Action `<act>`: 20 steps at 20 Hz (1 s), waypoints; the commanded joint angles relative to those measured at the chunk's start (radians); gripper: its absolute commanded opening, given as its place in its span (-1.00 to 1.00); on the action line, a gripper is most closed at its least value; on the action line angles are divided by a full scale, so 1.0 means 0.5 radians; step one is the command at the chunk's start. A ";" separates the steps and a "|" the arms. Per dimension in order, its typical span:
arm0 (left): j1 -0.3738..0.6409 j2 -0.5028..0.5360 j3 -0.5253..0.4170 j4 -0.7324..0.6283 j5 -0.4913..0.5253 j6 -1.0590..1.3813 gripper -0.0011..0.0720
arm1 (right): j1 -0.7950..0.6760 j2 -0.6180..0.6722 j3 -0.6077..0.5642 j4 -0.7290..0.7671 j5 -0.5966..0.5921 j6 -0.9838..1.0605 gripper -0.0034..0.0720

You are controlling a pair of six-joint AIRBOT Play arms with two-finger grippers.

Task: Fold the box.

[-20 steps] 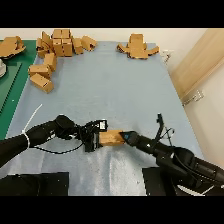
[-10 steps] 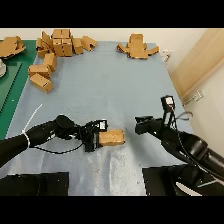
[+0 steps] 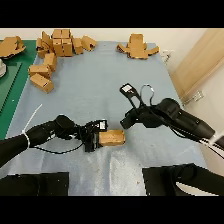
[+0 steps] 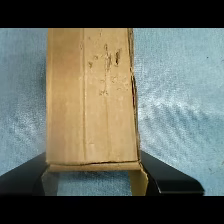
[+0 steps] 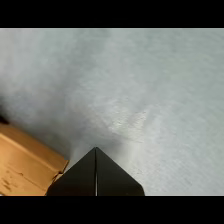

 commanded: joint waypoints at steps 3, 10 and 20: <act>0.000 0.001 0.002 -0.003 0.002 0.001 0.19 | -0.050 -0.072 0.127 0.127 -0.062 0.024 -0.91; 0.009 0.074 0.043 -0.029 0.021 -0.301 0.19 | -0.050 -0.049 0.127 0.086 -0.066 0.192 -0.91; 0.505 0.216 0.078 0.023 0.898 -1.032 0.19 | -0.050 0.445 0.127 -0.831 -0.176 1.198 -0.92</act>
